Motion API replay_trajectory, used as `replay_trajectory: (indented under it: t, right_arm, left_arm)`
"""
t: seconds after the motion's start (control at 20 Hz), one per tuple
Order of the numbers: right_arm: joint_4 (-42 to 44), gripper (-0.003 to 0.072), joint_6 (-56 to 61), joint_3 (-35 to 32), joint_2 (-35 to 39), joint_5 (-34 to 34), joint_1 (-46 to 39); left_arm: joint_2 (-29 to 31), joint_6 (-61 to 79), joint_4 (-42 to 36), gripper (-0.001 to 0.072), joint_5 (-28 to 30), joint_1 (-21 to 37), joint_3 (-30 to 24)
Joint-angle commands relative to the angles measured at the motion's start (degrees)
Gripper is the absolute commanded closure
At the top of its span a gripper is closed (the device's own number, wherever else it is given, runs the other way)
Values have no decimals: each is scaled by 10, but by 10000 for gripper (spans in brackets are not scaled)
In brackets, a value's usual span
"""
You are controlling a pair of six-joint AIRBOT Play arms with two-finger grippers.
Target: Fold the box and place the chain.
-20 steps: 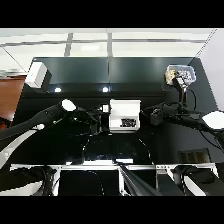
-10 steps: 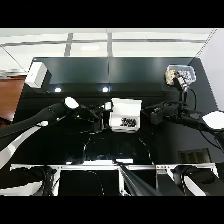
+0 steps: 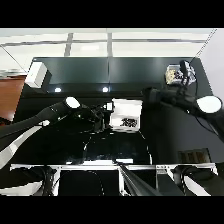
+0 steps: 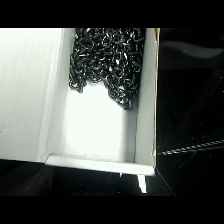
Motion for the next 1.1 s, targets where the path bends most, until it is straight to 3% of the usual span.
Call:
replay_trajectory:
  t: [0.0, 0.15, 0.3, 0.45, 0.65, 0.9, 1.05]
  right_arm:
    - [-27, -23, 13, 90, -137, 14, 0]
    - [-33, -22, -49, 114, -196, 132, 2]
    - [-36, -23, -230, 126, -182, 266, 3]
    - [-36, -23, -302, 141, -154, 343, 3]
    - [-79, -23, -304, 130, -146, 374, 28]
    - [-165, -22, -369, 102, -146, 331, 82]
    - [-166, -22, -384, 102, -146, 310, 94]
  left_arm:
    - [0, 0, 0, 267, 0, 0, 1]
    - [0, 0, 0, 267, -1, 0, 1]
    - [0, 0, 0, 267, -1, 0, 1]
    - [0, 0, 0, 267, -1, 0, 1]
    - [0, 0, 0, 267, -1, 0, 1]
    - [0, 0, 0, 267, -1, 0, 1]
    - [0, 0, 0, 267, -2, 0, 1]
